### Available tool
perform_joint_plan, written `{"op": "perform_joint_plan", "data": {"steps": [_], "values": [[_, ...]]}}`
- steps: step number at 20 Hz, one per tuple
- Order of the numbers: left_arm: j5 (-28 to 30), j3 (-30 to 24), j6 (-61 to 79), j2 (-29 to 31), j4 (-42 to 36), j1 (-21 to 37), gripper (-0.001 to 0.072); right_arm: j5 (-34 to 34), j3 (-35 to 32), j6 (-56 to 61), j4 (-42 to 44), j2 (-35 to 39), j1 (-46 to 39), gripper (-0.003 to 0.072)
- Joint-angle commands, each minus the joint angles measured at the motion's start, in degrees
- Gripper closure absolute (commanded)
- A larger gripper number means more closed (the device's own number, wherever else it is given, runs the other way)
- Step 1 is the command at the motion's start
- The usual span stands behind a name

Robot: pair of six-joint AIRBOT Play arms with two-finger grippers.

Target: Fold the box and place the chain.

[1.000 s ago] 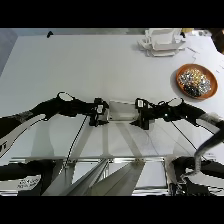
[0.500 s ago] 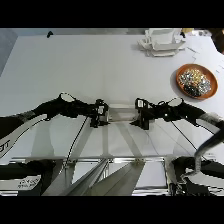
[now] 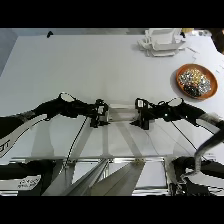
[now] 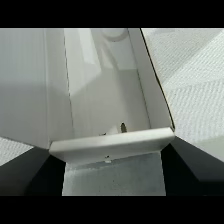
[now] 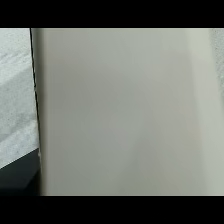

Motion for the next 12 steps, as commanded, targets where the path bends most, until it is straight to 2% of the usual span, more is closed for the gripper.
{"op": "perform_joint_plan", "data": {"steps": [1,12], "values": [[-0.2,0.0,0.0,0.0,0.0,0.0,0.0679,0.0,0.0,0.0,0.0,0.0,0.0,0.025],[-0.2,0.0,0.0,0.0,0.0,0.0,0.0679,-0.3,0.0,0.0,0.0,0.0,0.0,0.025]]}}
